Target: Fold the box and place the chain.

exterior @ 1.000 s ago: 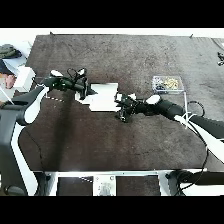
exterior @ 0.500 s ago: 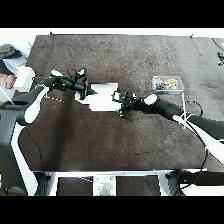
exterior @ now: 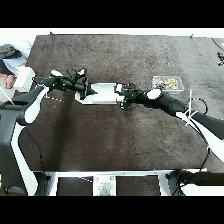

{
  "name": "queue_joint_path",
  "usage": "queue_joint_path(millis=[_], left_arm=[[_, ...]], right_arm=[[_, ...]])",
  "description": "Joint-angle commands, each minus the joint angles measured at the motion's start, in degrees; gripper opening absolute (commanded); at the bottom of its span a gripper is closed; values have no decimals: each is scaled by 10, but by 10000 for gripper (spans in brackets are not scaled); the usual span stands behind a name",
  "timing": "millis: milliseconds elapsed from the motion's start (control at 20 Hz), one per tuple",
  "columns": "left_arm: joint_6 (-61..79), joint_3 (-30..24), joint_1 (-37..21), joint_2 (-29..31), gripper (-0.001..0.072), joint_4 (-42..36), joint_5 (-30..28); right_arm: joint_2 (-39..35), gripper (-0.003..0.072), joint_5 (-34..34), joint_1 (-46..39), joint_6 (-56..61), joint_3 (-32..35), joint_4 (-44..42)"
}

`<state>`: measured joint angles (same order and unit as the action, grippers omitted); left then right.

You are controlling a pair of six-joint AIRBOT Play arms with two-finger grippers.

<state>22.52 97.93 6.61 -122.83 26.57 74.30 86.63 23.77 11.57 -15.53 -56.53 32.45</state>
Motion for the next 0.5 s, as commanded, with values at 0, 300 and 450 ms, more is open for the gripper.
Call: queue_joint_path(millis=[0, 300, 450], left_arm=[[0, 0, 0, 0, 11, 0, 0], [0, 0, 0, 0, 11, 0, 0], [0, 0, 0, 0, 12, 0, 1]], right_arm=[[21, 597, 39, -17, -12, -25, -1], [30, 596, 65, -35, -32, -39, -1], [61, 596, 96, -38, -26, -77, -4]])
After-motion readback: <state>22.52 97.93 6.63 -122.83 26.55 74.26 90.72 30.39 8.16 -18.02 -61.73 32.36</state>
